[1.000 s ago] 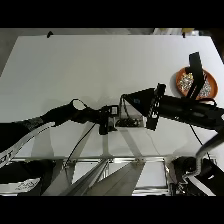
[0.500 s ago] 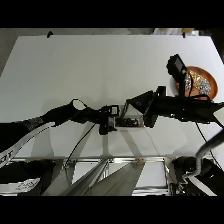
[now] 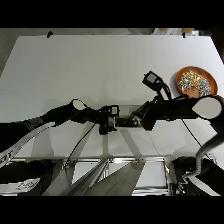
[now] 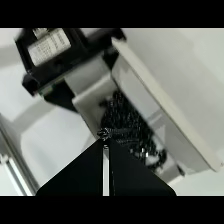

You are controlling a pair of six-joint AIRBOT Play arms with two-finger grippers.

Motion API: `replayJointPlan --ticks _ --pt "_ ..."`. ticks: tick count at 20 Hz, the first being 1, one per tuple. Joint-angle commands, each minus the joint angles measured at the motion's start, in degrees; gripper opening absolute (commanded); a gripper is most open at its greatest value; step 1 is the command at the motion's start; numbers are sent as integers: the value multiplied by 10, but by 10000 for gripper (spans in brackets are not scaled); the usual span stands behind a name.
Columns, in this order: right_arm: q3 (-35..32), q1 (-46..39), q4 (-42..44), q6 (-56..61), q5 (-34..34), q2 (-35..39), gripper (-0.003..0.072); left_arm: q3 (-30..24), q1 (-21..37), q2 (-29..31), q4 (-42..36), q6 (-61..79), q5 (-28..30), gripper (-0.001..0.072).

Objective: Fold the box and place the chain.

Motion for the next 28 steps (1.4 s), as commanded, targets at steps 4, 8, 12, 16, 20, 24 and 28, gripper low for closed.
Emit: replayJointPlan --ticks 4,8,12,16,20,24,28 --pt "0 1 -90 2 43 -120 46 0 0 0 0 0 0 253" --pt "54 0 -91 2 88 -124 295 0 0 0 0 0 0 253" --pt "215 0 -90 -41 141 -149 153 0 0 0 0 0 0 253" --pt "271 -15 -81 -123 108 -219 153 0 0 0 0 0 0 253" --pt "237 -23 -83 -213 125 -257 158 0 0 0 0 0 0 253" --pt "167 -7 -54 -285 98 -235 159 0 0 0 0 0 0 253" --pt "136 22 -51 -287 110 -227 182 0 0 0 0 0 0 253"
